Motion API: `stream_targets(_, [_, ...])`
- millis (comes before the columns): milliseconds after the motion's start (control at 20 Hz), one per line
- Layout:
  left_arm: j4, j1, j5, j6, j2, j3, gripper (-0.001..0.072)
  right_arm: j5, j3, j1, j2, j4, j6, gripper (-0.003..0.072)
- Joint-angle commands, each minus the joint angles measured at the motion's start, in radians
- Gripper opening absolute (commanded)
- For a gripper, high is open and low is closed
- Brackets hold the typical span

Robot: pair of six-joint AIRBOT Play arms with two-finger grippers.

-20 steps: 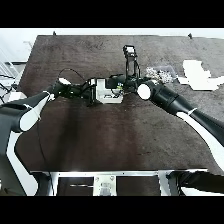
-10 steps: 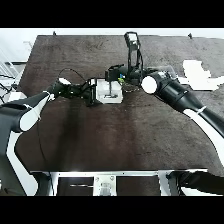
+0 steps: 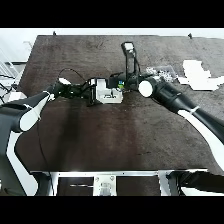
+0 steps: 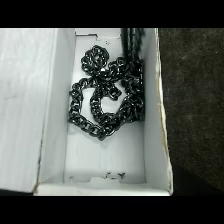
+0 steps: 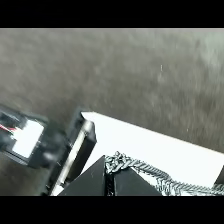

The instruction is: Fold the box and place the chain.

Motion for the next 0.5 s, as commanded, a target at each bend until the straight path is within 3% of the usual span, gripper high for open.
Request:
stream_targets(0, [0.0, 0.0, 0.0, 0.0, 0.001, 0.0, 0.0419, -0.039, -0.022, 0.011, -0.092, 0.031, 0.002, 0.0007])
stream_targets(100, [0.0, 0.0, 0.0, 0.0, 0.001, 0.0, 0.0419, -0.048, -0.022, 0.01, -0.136, 0.027, 0.0, 0.0052])
stream_targets(200, [0.0, 0.0, 0.0, 0.0, 0.001, 0.0, 0.0419, -0.044, -0.023, -0.01, -0.129, 0.006, -0.002, 0.052])
stream_targets(450, [0.0, 0.0, 0.0, 0.0, 0.001, 0.0, 0.0419, 0.079, -0.027, -0.13, 0.005, -0.076, -0.002, 0.0516])
